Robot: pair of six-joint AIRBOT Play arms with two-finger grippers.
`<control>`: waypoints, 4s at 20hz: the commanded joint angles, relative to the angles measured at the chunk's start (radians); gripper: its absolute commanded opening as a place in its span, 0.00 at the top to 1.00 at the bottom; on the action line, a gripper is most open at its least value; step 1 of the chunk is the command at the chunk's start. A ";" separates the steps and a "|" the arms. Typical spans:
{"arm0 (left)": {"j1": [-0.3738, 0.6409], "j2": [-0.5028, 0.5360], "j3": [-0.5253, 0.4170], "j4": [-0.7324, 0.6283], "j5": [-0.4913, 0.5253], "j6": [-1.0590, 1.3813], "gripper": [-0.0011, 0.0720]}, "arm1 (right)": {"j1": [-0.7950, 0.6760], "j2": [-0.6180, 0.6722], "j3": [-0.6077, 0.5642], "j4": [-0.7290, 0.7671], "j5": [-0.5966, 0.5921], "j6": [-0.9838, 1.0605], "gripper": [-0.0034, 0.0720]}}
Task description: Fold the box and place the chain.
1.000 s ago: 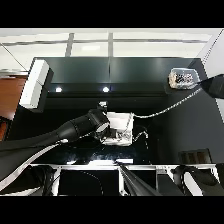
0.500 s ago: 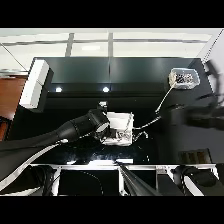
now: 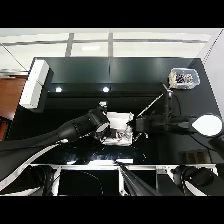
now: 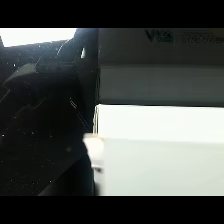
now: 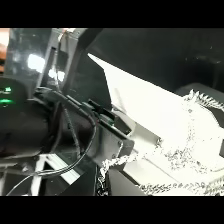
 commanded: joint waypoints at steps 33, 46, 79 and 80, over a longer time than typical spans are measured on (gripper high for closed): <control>0.001 -0.001 0.000 0.004 0.000 0.000 0.94 | -0.608 -0.847 0.564 -0.407 -0.197 0.219 0.90; 0.001 -0.001 0.000 0.004 0.000 0.000 0.94 | -0.645 0.003 0.547 -0.469 0.304 -0.038 0.90; 0.001 -0.001 0.000 0.003 -0.003 0.000 0.94 | 0.060 0.051 0.015 0.085 0.010 -0.019 0.90; 0.001 -0.001 0.000 0.004 -0.003 0.000 0.94 | 0.060 0.050 0.015 0.077 0.010 -0.019 0.90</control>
